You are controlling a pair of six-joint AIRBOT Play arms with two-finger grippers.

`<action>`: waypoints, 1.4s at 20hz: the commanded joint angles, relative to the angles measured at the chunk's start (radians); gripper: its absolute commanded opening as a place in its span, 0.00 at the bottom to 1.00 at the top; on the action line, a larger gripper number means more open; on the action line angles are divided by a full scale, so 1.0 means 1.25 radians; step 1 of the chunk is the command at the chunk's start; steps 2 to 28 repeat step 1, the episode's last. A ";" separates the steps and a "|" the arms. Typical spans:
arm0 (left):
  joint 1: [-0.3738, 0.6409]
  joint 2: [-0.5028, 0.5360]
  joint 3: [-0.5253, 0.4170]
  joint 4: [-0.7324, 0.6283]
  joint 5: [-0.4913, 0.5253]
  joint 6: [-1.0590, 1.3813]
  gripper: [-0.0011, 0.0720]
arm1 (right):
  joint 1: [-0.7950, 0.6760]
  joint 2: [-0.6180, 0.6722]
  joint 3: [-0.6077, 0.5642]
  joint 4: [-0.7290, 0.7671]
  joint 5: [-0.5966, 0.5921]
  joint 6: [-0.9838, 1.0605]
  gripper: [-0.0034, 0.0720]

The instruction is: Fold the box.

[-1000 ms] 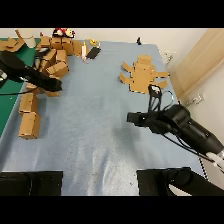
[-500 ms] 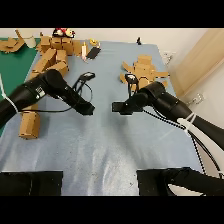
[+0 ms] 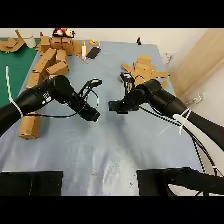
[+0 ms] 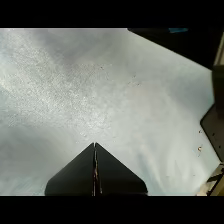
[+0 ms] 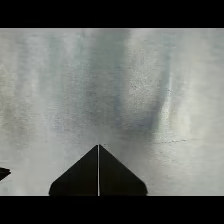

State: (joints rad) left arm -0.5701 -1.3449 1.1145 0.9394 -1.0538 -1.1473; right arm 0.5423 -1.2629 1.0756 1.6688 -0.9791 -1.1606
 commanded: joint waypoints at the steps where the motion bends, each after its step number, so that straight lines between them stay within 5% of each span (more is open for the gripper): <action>1: -0.003 0.000 -0.001 0.000 -0.001 -0.002 0.03 | 0.000 -0.001 0.001 0.003 0.000 -0.002 0.05; 28: -0.003 0.000 -0.001 0.000 -0.001 -0.002 0.03 | 0.000 -0.001 0.001 0.003 0.000 -0.002 0.05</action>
